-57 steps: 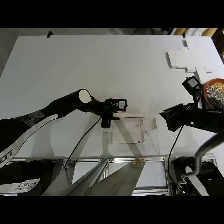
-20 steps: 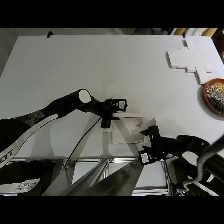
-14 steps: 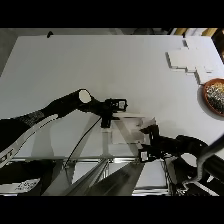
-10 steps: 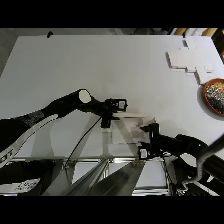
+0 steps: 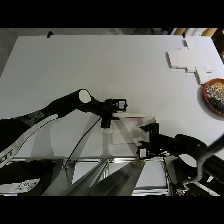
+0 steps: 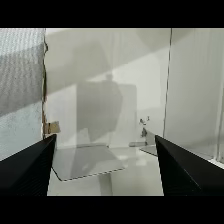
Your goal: Fold the box and place the chain.
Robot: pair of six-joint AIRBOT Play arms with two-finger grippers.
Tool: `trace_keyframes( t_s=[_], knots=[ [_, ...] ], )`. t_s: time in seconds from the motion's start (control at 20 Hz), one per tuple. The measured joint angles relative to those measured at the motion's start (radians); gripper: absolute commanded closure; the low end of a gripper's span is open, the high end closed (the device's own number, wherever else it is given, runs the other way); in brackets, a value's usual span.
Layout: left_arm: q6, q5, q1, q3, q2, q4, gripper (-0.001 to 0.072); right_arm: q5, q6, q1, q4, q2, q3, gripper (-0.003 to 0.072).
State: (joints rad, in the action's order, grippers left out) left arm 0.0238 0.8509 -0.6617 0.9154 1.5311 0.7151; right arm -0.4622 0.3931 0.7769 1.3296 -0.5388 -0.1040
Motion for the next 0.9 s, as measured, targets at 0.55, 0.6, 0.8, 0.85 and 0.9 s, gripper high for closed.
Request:
trace_keyframes(
  t_s=[0.55,0.6,0.8,0.85,0.9],
  knots=[
    [0.001,-0.001,0.0,0.0,0.0,0.0,0.07,-0.019,0.003,0.048,0.016,0.011,0.02,-0.0034],
    [0.0,-0.001,0.0,0.0,0.0,0.0,0.07,-0.004,0.003,0.048,0.016,-0.002,0.021,-0.0034],
    [0.001,-0.001,0.0,0.0,0.0,0.0,0.07,0.061,0.003,0.041,0.01,-0.038,0.017,-0.0034],
    [0.001,-0.001,0.0,0.0,0.0,0.0,0.07,0.075,0.003,0.03,0.002,-0.041,0.01,-0.0034],
    [0.001,-0.001,0.0,0.0,0.0,0.0,0.07,0.096,0.003,0.011,0.002,-0.043,-0.002,-0.0034]
  ],
)
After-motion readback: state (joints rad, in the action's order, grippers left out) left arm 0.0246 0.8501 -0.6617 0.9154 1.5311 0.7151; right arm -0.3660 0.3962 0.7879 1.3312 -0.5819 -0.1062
